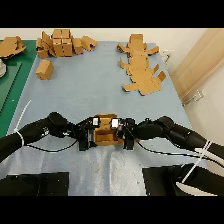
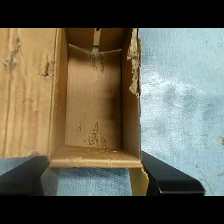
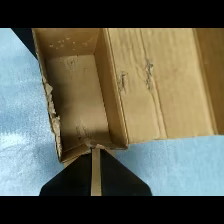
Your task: Fold the box.
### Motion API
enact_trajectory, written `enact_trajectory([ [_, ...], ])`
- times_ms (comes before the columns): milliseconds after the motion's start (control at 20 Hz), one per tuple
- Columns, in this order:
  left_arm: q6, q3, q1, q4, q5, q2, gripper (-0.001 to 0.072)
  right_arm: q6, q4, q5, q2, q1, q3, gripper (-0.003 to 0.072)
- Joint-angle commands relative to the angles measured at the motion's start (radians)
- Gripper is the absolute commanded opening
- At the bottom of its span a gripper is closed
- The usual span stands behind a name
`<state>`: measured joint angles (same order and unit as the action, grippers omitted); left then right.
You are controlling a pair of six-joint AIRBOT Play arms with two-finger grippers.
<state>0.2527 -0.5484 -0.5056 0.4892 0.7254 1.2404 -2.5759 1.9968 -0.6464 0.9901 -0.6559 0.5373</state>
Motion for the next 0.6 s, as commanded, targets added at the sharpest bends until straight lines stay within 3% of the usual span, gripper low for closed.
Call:
enact_trajectory([
  [0, 0.0, -0.001, 0.0, 0.0, 0.0, -0.001, 0.0478, -0.018, 0.051, 0.02, 0.029, -0.001, 0.0, 0.011],
  [100, 0.0, -0.001, 0.0, 0.0, 0.0, -0.001, 0.0478, -0.018, 0.071, 0.02, 0.046, -0.001, 0.0, 0.0112],
  [200, 0.0, -0.001, 0.0, 0.0, 0.0, -0.001, 0.0478, -0.023, 0.095, 0.021, 0.045, -0.001, 0.0, 0.0445],
  [550, 0.0, -0.001, 0.0, 0.0, 0.0, -0.001, 0.0478, -0.026, 0.093, 0.02, 0.045, -0.001, 0.0, 0.0446],
])
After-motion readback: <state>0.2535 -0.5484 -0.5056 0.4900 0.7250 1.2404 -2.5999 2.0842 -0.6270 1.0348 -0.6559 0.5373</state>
